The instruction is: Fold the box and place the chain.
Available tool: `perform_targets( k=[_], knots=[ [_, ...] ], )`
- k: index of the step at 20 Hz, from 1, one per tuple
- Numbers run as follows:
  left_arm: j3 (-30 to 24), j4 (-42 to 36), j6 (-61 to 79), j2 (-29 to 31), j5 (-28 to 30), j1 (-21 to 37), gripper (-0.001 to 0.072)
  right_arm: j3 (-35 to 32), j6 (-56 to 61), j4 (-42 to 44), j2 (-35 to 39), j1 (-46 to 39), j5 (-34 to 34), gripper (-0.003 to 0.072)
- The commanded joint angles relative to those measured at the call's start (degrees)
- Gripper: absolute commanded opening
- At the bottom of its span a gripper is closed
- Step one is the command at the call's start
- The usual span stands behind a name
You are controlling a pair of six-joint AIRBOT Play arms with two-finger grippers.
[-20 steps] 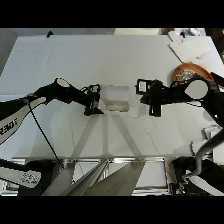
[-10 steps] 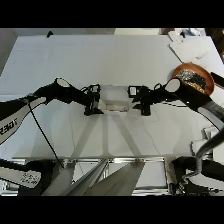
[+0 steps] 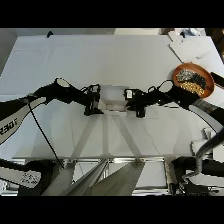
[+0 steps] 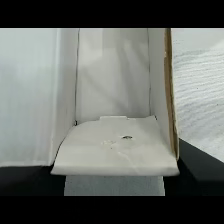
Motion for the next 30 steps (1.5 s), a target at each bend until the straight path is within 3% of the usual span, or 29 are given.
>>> perform_targets(
  k=[1,2,4,5,7,8,9,10,11,15,17,22,24,26,30],
  knots=[
    [0.02,0.0,0.02,0.04,0.02,0.0,0.0339,-0.02,-0.61,2.75,-0.22,0.31,-1.22,0.0081],
    [0.02,0.0,0.02,0.04,0.02,0.0,0.0339,-0.02,-0.59,2.75,-0.22,0.31,-1.66,0.01],
    [0.02,0.0,0.02,0.04,0.02,0.0,0.0339,-0.02,-0.15,2.78,-0.22,0.31,-1.64,0.0347],
    [0.02,0.0,0.02,0.04,0.02,0.0,0.0339,-0.02,0.33,2.8,-0.22,0.31,-1.64,0.0431],
    [0.02,0.0,0.02,0.04,0.02,0.0,0.0339,-0.02,0.33,2.78,-0.22,0.31,-1.29,0.0442],
    [0.02,0.0,0.02,0.04,0.02,0.0,0.0339,-0.02,0.44,2.75,-0.2,0.31,-1.16,0.0411],
    [0.02,0.0,0.02,0.04,0.02,0.0,0.0339,-0.02,0.5,2.58,-0.09,0.31,-1.03,0.0286],
    [0.02,0.0,0.02,0.04,0.02,0.0,0.0339,-0.02,0.48,2.1,0.44,0.31,-1.01,0.0072],
    [0.02,0.0,0.02,0.04,0.02,0.0,0.0339,-0.02,0.5,2.08,1.49,0.31,-0.96,0.0014],
    [0.02,0.0,0.02,0.04,0.02,0.0,0.0339,-0.02,1.92,-0.22,8.83,0.24,-0.76,0.0013],
    [0.02,0.0,0.02,0.02,0.02,0.0,0.0339,-0.02,9.64,-4.11,13.6,0.24,-0.96,0.0013],
    [0.02,0.0,0.02,0.04,0.02,0.0,0.0339,-0.02,45.59,-22.1,23.58,-5.07,-0.22,0.0013],
    [0.02,0.0,0.02,0.04,0.02,0.0,0.0339,-0.04,61.61,-27.43,24.02,-9.66,1.49,0.0013],
    [0.02,0.0,0.02,0.04,0.02,0.0,0.0339,-0.33,72.91,-27.43,23.3,-13.81,3.72,0.0013],
    [0.02,0.02,0.02,0.04,0.02,0.0,0.0339,-3.28,75.54,-25.68,21.07,-16.31,7.23,0.0009]
  ],
)
